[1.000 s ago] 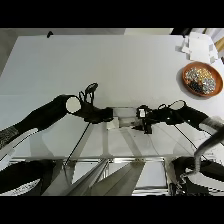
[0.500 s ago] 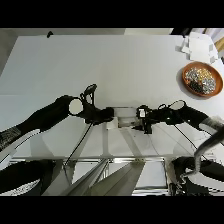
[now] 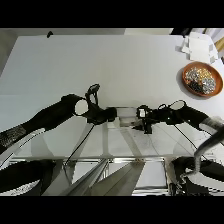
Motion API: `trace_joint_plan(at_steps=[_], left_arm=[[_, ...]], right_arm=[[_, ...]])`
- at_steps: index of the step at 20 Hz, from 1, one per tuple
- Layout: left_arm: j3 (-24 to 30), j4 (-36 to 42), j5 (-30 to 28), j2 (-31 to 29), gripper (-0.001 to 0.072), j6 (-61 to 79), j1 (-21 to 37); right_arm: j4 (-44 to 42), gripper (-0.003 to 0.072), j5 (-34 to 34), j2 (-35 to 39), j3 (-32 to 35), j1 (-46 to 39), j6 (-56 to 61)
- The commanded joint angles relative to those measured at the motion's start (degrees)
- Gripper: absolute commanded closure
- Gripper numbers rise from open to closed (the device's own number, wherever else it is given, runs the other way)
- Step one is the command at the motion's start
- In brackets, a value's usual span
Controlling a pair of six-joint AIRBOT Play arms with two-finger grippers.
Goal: Fold the box and place the chain.
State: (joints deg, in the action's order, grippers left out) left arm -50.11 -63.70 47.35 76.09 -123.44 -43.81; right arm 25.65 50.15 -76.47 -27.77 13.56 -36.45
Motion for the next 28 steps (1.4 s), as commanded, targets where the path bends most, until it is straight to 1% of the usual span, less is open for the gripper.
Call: trace_joint_plan(at_steps=[1,9,13,20,25,28], left_arm=[[-0.61,-1.38,0.55,0.2,0.0285,-1.77,-0.22],[-0.61,-1.55,0.92,0.2,0.0285,-7.78,0.13],[-0.61,-1.46,1.05,0.2,0.0286,-8.63,0.26],[-0.61,-1.51,5.6,0.15,0.0287,-8.61,0.2],[-0.61,-1.49,5.35,0.15,0.0287,-8.61,-0.22],[-0.61,-1.73,3.85,0.22,0.0299,-8.85,-0.96]], right_arm=[[0.02,0.0182,0.0,0.02,-0.07,0.04,-0.04],[0.02,0.0182,0.0,0.02,-0.07,0.04,-0.04],[0.02,0.0182,0.0,0.02,-0.07,0.04,-0.04],[0.02,0.0182,0.0,0.02,-0.07,0.04,-0.04],[0.0,0.0182,0.0,0.02,-0.07,0.04,-0.04],[0.02,0.0182,0.0,0.02,-0.07,0.04,-0.04]])
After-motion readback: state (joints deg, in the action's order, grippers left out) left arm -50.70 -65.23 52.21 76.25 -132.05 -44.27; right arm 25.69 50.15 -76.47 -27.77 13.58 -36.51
